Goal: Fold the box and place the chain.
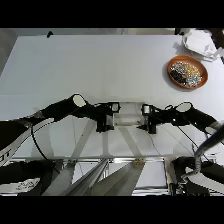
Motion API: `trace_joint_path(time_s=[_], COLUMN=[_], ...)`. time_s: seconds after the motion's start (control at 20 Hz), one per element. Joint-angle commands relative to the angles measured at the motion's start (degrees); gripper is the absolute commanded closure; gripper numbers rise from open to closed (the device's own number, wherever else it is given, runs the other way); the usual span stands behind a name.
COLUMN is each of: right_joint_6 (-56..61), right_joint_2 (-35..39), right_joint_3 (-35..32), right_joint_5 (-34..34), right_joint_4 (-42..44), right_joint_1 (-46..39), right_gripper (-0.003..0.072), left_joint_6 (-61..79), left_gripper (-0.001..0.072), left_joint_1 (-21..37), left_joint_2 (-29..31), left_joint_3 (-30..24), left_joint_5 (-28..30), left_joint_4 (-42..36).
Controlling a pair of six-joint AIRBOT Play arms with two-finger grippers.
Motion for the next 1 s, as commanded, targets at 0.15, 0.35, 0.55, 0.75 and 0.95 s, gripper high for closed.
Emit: trace_joint_path(time_s=[0.15,0.35,0.55,0.75,0.95], right_joint_6=[0.00,0.00,0.00,0.00,0.00], right_joint_2=[0.02,0.00,0.02,0.00,0.00], right_joint_3=[0.00,0.00,0.00,0.00,0.00], right_joint_5=[0.02,0.02,0.02,0.02,0.02], right_joint_4=[0.02,0.02,0.02,0.02,0.02], right_joint_1=[0.00,0.00,0.00,0.00,0.00], right_gripper=[0.0328,0.0328,0.0328,0.0328,0.0328], left_joint_6=[2.36,2.38,2.38,2.36,2.34], left_gripper=[-0.0001,0.0009,0.0022,0.0285,0.0298], left_joint_1=[-0.57,-1.33,-1.97,-1.99,-1.99], left_joint_2=[-1.09,-2.93,-4.26,-4.26,-4.26], left_joint_3=[-0.11,-0.11,-0.11,-0.11,-0.11], left_joint_5=[1.60,2.14,2.60,2.10,2.16], left_joint_4=[-4.57,-5.11,-6.47,-6.43,-6.27])
